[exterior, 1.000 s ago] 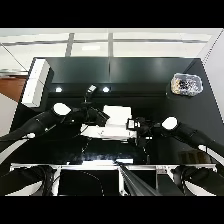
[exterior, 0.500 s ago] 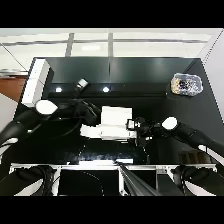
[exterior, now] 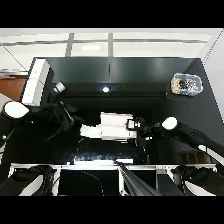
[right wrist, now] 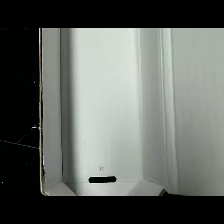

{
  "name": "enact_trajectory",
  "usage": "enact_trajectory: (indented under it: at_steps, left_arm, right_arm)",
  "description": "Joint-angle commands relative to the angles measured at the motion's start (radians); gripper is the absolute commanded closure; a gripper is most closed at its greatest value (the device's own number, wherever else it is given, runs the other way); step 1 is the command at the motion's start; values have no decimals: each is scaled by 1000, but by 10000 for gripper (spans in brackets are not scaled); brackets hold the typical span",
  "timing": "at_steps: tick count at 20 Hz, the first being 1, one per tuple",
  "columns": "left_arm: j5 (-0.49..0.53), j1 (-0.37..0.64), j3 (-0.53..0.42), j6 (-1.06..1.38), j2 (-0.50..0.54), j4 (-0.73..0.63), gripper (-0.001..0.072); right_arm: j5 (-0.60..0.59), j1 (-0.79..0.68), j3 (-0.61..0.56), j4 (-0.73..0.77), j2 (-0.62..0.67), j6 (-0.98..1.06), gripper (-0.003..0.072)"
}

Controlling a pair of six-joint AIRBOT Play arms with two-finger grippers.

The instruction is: Fold the box and place the chain.

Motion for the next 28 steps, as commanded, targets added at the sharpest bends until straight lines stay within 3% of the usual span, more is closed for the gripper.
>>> enact_trajectory:
  at_steps: [1, 5, 7, 12, 18, 26, 27, 28]
  left_arm:
    - [-23, -91, -77, 352, -7, 10, 18]
    - [143, -259, -80, 404, -79, 10, 25]
    - [186, -291, -80, 397, -103, 9, 25]
    - [187, -293, -80, 377, -169, 6, 25]
    - [200, -293, -80, 385, -173, 4, 25]
    - [219, -294, -80, 475, -208, -87, 30]
    - [219, -294, -80, 497, -216, -104, 69]
    - [217, -294, -80, 515, -224, -126, 180]
  right_arm:
    - [0, 1, 0, 0, 0, 0, 213]
    - [0, 1, 0, 0, 0, 0, 213]
    - [0, 1, 0, 0, 0, 0, 213]
    - [0, 1, 0, 0, 0, 0, 213]
    - [0, 1, 0, 0, 0, 0, 213]
    - [0, 1, 0, 0, 0, 0, 213]
    - [0, 1, 0, 0, 0, 0, 213]
    - [0, 1, 0, 1, 0, 0, 213]
